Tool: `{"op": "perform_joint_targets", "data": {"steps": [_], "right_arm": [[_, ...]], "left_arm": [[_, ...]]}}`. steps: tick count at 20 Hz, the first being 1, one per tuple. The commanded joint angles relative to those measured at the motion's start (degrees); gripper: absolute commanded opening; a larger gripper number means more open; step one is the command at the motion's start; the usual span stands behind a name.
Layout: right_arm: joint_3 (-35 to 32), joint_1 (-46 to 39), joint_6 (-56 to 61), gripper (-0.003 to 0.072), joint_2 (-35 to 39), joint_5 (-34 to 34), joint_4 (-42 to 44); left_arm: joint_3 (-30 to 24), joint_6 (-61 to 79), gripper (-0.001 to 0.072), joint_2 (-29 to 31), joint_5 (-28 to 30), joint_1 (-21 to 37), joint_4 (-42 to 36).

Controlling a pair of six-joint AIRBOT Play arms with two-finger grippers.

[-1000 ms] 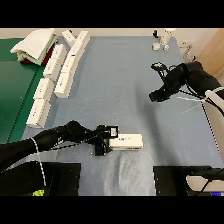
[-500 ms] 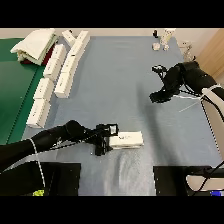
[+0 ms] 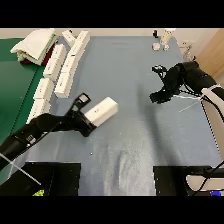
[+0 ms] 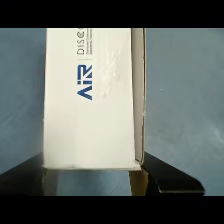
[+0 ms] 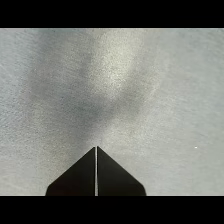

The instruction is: Fold the box.

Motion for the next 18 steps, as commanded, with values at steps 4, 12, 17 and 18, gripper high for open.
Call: {"op": "perform_joint_targets", "data": {"steps": [4,12,17,18], "right_arm": [[0.1,0.0,0.0,0.0019,0.0,0.0,0.0],[0.1,0.0,0.0,0.0018,0.0,0.0,0.0],[0.1,0.0,0.0,0.0019,0.0,0.0,0.0],[0.1,0.0,0.0,0.0019,0.0,0.0,0.0]], "left_arm": [[-1.0,-24.7,0.0456,4.6,-8.6,21.1,16.7],[-5.4,-23.8,0.0456,4.6,-2.5,30.5,17.9],[-7.9,-22.4,0.0456,4.5,2.6,30.6,20.2],[-7.9,-22.4,0.0456,4.2,3.5,30.6,20.6]]}}
